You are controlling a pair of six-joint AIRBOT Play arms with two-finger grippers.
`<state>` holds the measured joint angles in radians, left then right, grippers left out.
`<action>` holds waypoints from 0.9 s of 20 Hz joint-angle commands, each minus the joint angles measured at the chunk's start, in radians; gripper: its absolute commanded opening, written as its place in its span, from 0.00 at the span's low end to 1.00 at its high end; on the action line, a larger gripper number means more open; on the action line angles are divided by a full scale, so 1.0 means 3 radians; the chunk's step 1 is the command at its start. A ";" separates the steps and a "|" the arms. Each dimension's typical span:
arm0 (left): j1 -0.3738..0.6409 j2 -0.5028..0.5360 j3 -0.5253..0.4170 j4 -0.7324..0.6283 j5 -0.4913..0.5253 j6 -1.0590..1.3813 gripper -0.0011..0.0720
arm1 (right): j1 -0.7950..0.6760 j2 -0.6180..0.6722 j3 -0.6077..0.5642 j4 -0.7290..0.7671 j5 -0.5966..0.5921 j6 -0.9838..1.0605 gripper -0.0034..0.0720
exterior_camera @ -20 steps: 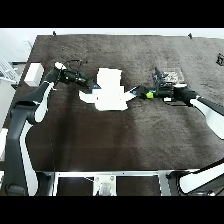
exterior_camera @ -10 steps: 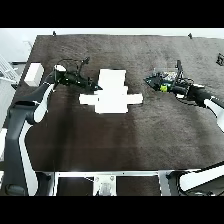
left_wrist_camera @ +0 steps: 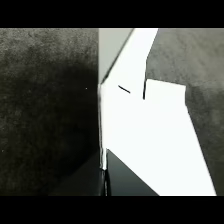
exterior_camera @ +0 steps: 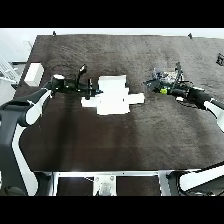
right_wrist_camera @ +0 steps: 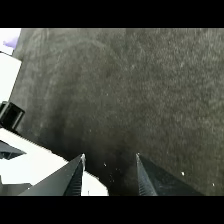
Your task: Fold the box and place the chain.
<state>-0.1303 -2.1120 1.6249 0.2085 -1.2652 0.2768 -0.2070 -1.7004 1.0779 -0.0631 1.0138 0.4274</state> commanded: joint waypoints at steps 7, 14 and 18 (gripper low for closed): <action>-0.0001 0.0064 -0.0175 0.0144 0.0120 0.0420 0.04 | 0.0011 0.0004 -0.0141 0.0001 0.0108 -0.0155 0.55; -0.0001 0.0064 -0.0175 0.0212 0.0050 0.0516 0.04 | -0.0025 0.0294 -0.0598 0.0437 0.0317 -0.0745 0.54; -0.0001 0.0058 -0.0175 0.0271 0.0076 0.0577 0.04 | 0.0006 0.0504 -0.0599 0.0403 0.0432 -0.1020 0.54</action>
<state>-0.1303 -2.0933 1.5726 0.2729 -1.2476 0.4320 -0.2111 -1.5925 0.9081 0.0463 1.1084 0.2008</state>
